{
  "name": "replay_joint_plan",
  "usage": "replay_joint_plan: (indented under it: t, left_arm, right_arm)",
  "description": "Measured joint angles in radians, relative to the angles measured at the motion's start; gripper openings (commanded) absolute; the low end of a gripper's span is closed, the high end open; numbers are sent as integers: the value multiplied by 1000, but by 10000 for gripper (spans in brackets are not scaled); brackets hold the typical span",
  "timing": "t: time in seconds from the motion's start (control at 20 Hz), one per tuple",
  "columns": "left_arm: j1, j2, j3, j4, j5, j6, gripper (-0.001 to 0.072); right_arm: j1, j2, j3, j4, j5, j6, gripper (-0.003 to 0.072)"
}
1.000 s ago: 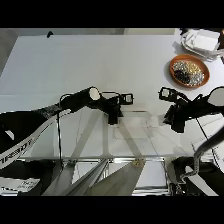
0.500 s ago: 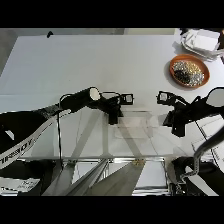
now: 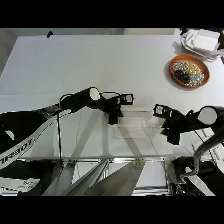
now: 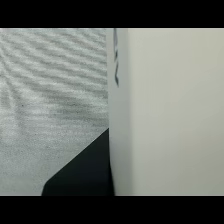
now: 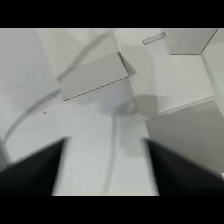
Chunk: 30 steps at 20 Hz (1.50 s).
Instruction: Fold the box and place the chain.
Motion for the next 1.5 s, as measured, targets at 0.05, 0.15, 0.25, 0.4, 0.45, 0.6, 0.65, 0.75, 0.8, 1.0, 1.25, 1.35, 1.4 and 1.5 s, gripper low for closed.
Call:
replay_joint_plan:
  t: [0.05,0.15,0.25,0.4,0.45,0.6,0.65,0.75,0.8,1.0,1.25,1.35,1.4,1.5]
  left_arm:
    - [0,0,0,0,-2,0,12]
    - [0,0,0,0,-2,0,12]
    - [0,0,0,0,-2,0,12]
    - [0,0,0,0,-2,0,12]
    - [0,0,0,0,-2,0,12]
    - [0,0,0,0,-2,0,12]
    - [0,0,0,0,-2,0,12]
    - [0,0,0,0,-2,0,12]
    - [0,0,0,0,-2,0,12]
    - [0,0,0,0,-2,0,12]
    - [0,0,0,0,-2,0,12]
    - [0,0,0,0,-2,0,12]
    - [0,0,0,0,-2,0,12]
    - [0,0,0,0,0,0,12]
  right_arm:
    - [1,15,-29,-3,-47,0,717]
    - [17,34,-71,-12,-127,-1,716]
    - [60,44,-104,-18,-196,-32,711]
    - [135,51,-135,-21,-275,-90,703]
    - [153,52,-143,-21,-293,-99,699]
    - [182,57,-166,-21,-322,-120,658]
    - [187,62,-174,-19,-328,-123,658]
    - [202,77,-188,-13,-336,-128,657]
    - [214,87,-195,-8,-338,-130,658]
    - [268,115,-220,10,-358,-134,658]
    - [317,123,-236,29,-429,-119,653]
    - [324,124,-239,31,-447,-117,649]
    - [326,124,-239,32,-453,-115,648]
    - [328,124,-239,31,-469,-113,648]
